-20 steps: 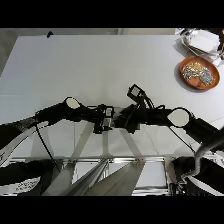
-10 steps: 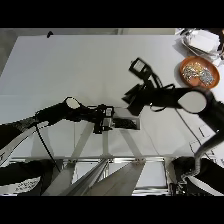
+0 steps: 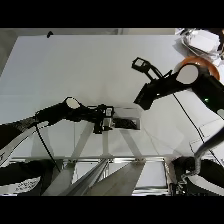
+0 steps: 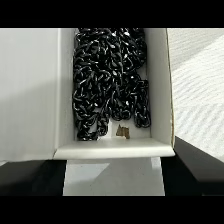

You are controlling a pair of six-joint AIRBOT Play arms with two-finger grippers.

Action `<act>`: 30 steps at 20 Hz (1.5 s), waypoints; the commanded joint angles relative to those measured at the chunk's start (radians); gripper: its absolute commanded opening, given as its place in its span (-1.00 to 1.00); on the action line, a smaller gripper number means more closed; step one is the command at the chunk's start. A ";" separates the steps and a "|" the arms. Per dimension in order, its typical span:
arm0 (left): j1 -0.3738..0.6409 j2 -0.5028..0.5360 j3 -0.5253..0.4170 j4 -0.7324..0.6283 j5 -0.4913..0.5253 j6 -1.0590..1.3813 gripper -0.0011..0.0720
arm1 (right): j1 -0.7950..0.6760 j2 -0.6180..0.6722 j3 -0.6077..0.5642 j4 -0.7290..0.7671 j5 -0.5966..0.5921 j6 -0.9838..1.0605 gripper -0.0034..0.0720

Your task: Fold the box and place the chain.

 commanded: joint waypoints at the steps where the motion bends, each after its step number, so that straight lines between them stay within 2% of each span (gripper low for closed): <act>1: 0.000 0.000 0.001 0.000 0.000 0.000 -0.12 | 0.042 -0.037 0.005 0.015 0.077 -0.122 -0.07; 5: 0.000 0.000 0.001 0.000 0.000 0.000 -0.12 | 0.047 -0.037 0.005 0.019 0.148 -0.172 -0.07; 10: 0.000 0.000 0.001 0.000 0.000 0.000 -0.12 | 0.118 -0.036 0.003 0.011 0.180 -0.188 -0.07; 18: 0.000 0.000 0.001 0.000 0.000 0.000 -0.12 | 0.207 -0.036 -0.046 0.006 0.085 -0.194 -0.07; 22: 0.000 0.000 0.001 0.000 0.000 0.000 -0.12 | 0.238 -0.036 -0.055 -0.025 -0.005 -0.186 -0.07; 28: 0.000 0.000 0.001 0.000 0.000 0.000 -0.12 | 0.238 -0.037 -0.064 -0.076 -0.031 -0.159 -0.07; 30: 0.000 0.000 0.001 0.000 0.000 0.000 -0.12 | 0.238 -0.037 -0.068 -0.076 -0.038 -0.159 -0.15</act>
